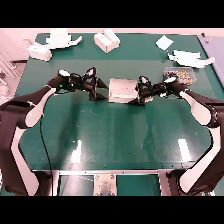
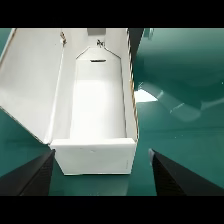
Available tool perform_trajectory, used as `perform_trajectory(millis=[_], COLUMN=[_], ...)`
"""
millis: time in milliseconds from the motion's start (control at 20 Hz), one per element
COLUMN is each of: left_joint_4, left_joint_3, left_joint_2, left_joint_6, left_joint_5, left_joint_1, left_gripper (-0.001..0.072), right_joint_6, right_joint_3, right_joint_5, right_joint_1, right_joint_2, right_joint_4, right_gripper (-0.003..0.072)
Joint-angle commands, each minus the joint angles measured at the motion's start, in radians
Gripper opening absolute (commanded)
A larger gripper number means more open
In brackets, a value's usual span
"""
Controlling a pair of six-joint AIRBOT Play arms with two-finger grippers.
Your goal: Fold the box and place the chain.
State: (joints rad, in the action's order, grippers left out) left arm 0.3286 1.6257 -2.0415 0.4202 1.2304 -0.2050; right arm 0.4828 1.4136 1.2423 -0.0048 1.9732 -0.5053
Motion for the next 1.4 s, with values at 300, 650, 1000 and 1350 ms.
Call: perform_trajectory(millis=[300, 650, 1000, 1350], left_joint_4=[-0.023, -0.001, 0.008, 0.032], left_joint_3=[0.001, 0.001, 0.001, 0.001], left_joint_2=[-0.003, -0.016, -0.018, -0.018], left_joint_6=[0.045, 0.060, 0.012, -0.048], left_joint_5=[-0.051, -0.070, -0.064, -0.044], left_joint_1=[-0.001, -0.042, -0.042, -0.042], left_gripper=[0.0697, 0.0697, 0.0698, 0.0699], right_joint_6=[0.000, 0.000, 0.000, 0.000], right_joint_3=[0.000, 0.000, 0.000, 0.000], right_joint_5=[0.000, 0.000, 0.000, 0.000], right_joint_1=[0.000, 0.000, 0.000, 0.000], right_joint_2=[0.000, 0.000, 0.000, 0.000], right_joint_4=[0.000, 0.000, 0.000, 0.000], right_gripper=[0.0624, 0.0624, 0.0624, 0.0624])
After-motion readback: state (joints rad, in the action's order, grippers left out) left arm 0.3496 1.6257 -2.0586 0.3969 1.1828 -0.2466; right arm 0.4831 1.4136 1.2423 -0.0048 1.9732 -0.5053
